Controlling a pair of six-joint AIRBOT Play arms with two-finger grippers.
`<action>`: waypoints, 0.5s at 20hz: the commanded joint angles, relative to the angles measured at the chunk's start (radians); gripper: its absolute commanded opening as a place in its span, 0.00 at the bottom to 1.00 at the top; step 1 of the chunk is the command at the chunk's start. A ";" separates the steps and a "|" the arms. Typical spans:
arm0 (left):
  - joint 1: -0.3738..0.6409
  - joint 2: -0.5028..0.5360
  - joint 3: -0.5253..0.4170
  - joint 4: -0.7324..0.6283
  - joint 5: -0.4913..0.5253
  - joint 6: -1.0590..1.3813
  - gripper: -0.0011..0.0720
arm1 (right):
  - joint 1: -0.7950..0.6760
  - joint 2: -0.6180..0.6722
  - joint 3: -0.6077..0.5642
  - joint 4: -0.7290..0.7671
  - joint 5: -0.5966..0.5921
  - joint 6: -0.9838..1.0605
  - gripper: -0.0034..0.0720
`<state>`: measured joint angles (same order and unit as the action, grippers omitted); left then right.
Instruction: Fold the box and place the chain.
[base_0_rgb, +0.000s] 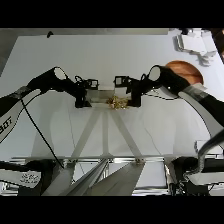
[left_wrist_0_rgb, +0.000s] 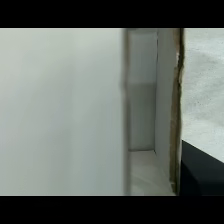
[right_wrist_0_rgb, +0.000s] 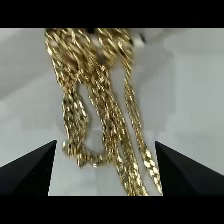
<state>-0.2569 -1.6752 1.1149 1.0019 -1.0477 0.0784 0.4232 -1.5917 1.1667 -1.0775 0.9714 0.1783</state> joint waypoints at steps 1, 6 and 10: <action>0.000 0.000 0.000 0.000 0.000 0.000 0.04 | 0.048 -0.073 -0.002 0.043 -0.063 -0.105 0.97; 0.000 0.000 0.000 0.000 0.000 0.000 0.04 | 0.054 -0.131 -0.002 0.029 -0.121 0.014 0.84; 0.000 0.000 0.000 0.001 0.000 0.000 0.04 | 0.046 -0.126 -0.002 -0.010 -0.111 0.128 0.06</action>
<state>-0.2569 -1.6752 1.1149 1.0023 -1.0477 0.0784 0.4713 -1.7111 1.1656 -1.0466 0.8658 0.2142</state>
